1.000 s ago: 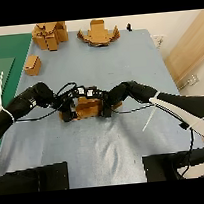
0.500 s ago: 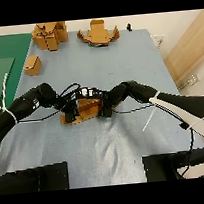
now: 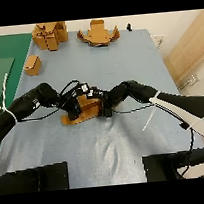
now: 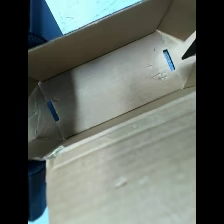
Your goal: Fold the box.
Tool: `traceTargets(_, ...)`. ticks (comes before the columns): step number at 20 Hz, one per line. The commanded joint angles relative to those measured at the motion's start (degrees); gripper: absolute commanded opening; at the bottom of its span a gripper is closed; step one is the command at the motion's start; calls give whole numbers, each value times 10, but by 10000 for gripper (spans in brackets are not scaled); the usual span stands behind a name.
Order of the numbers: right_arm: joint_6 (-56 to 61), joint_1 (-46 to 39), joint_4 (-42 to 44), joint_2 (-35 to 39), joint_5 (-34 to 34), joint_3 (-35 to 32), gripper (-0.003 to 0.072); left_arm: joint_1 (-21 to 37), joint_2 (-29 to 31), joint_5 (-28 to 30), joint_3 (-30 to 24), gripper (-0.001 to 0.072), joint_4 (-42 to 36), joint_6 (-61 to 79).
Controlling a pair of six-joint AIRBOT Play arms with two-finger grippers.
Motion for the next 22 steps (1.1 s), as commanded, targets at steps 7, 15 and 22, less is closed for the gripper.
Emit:
traceTargets(7, -1, 1, 0, 0, 0, 0, 699, 25, 1, 23, 0, 237, -31, -6)
traceTargets(15, -1, 1, 0, 0, 0, 0, 699, 37, 3, 12, 37, 238, -26, -3)
traceTargets(22, -1, 1, 0, 0, 0, 0, 699, 46, 47, -17, 56, 237, 22, -6)
